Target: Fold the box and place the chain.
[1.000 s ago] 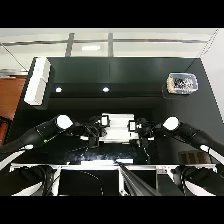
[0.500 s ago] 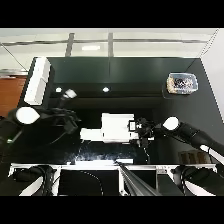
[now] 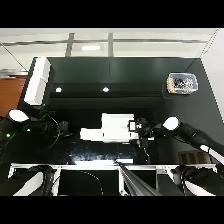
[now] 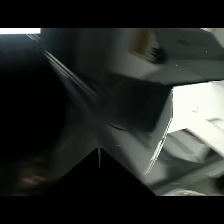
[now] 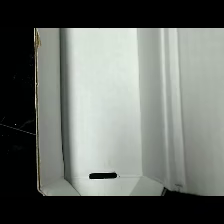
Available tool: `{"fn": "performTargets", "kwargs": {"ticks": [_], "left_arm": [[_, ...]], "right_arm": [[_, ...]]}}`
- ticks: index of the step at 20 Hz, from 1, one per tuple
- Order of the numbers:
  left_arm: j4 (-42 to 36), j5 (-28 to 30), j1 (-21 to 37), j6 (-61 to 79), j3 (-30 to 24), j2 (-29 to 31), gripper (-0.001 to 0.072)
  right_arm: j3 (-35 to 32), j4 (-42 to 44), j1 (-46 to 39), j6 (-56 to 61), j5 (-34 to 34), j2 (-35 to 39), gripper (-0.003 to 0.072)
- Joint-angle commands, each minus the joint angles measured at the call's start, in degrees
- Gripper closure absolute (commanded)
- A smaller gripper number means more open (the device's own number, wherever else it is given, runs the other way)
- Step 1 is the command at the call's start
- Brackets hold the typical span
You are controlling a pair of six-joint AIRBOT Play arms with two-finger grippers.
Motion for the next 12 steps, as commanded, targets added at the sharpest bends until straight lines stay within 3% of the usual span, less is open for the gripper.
{"fn": "performTargets", "kwargs": {"ticks": [1,6,12], "left_arm": [[-13.6,4.1,-1.8,4.2,-3.1,-5.7,0.0684],[-16.7,10.4,-9.3,6.0,-3.1,-7.9,0.0685],[-20.0,5.7,-12.0,16.4,-3.0,-10.0,0.0684]], "right_arm": [[0.0,0.0,0.0,0.0,0.0,0.0,0.0266],[0.0,0.0,0.0,0.0,0.0,0.0,0.0266],[0.0,0.0,0.0,0.0,0.0,0.0,0.0266]]}}
